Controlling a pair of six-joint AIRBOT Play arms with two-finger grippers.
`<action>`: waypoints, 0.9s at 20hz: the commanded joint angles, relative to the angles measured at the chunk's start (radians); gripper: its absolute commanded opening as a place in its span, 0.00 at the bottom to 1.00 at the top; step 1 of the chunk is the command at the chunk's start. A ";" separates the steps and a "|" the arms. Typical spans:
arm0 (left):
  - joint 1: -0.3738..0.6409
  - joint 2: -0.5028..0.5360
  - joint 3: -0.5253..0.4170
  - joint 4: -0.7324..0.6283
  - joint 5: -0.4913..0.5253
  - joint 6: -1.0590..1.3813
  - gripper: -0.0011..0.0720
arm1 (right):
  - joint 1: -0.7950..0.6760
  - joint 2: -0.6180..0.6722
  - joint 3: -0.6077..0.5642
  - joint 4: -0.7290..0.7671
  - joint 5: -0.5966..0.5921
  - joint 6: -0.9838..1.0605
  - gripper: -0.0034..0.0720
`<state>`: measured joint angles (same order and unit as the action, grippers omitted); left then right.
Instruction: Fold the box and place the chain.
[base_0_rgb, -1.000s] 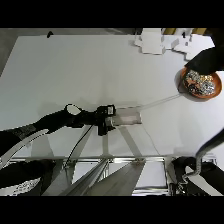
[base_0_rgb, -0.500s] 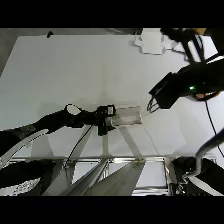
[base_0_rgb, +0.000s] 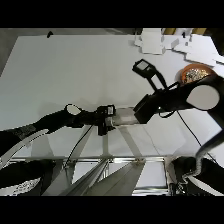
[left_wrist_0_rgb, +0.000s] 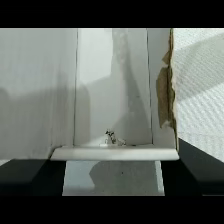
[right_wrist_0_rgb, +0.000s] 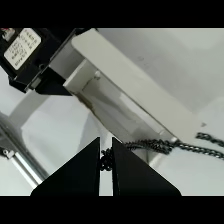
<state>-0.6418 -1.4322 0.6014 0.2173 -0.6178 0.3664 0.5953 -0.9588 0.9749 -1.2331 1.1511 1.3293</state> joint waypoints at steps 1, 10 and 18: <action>0.000 0.000 0.000 0.000 0.000 0.000 0.25 | 0.056 -0.003 -0.106 0.015 -0.144 -0.016 0.07; 0.000 0.000 0.000 0.000 0.000 0.000 0.25 | 0.130 -0.135 -0.215 0.028 -0.334 -0.029 0.20; 0.000 0.000 0.000 0.000 0.000 0.000 0.25 | -0.101 0.012 -0.106 -0.109 -0.057 0.036 0.34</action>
<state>-0.6418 -1.4322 0.6014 0.2173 -0.6178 0.3664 0.5987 -0.9863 0.8337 -1.2774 0.9707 1.3243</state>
